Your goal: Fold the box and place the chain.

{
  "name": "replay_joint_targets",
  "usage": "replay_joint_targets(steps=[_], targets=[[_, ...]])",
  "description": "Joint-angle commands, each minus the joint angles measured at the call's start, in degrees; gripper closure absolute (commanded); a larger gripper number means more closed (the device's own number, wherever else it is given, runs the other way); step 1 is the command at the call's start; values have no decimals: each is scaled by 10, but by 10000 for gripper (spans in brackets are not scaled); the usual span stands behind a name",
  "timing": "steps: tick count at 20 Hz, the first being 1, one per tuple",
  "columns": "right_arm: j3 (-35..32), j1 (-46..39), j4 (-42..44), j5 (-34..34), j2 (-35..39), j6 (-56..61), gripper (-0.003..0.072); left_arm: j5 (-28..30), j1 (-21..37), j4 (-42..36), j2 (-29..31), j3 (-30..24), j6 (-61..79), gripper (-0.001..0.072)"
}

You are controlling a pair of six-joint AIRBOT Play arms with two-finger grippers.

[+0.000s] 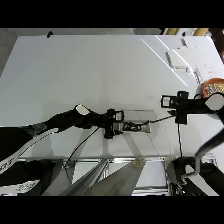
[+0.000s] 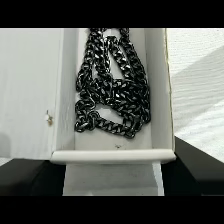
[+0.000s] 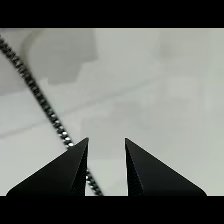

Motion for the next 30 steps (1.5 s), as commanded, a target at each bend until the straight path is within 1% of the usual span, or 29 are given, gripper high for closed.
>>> replay_joint_targets(steps=[1, 2, 4, 7, 11, 15, 17, 18, 19, 21, 23, 26, 28, 30], targets=[[-23, -4, -14, 0, -45, -56, 428, 0, 0, 0, 0, 0, 0, 434], [-24, -3, -14, 0, -55, -62, 430, 0, 0, 0, 0, 0, 0, 434], [-24, -4, -14, -7, -73, -66, 459, 0, 0, 0, 0, 0, 0, 434], [-24, -3, -14, -15, -101, -75, 459, 0, 0, 0, 0, 0, 0, 434], [-24, -4, -9, -15, -111, -90, 464, 0, 0, 0, 0, 0, 0, 434], [-24, -4, -9, -30, -130, -90, 468, 0, 0, 0, 0, 0, 0, 434], [-24, -4, -9, -30, -131, -89, 583, 0, 0, 0, 0, 0, 0, 434], [-24, -4, -9, -27, -131, -88, 605, 0, 0, 0, 0, 0, 0, 434], [-24, -4, -9, -17, -131, -85, 669, 0, 0, 0, 0, 0, 0, 434], [-24, -4, -10, 20, -127, -82, 668, 0, 0, 0, 0, 0, 0, 434], [-24, -4, -10, 51, -107, -57, 667, 0, 0, 0, 0, 0, 0, 434], [-24, -4, -5, 69, -36, -37, 667, 0, 0, 0, 0, 0, 0, 434], [-24, 1, 29, 79, 21, -26, 666, 0, 0, 0, 0, 0, 0, 434], [-24, 25, 88, 82, 70, 4, 666, 0, 0, 0, 0, 0, 0, 434]])
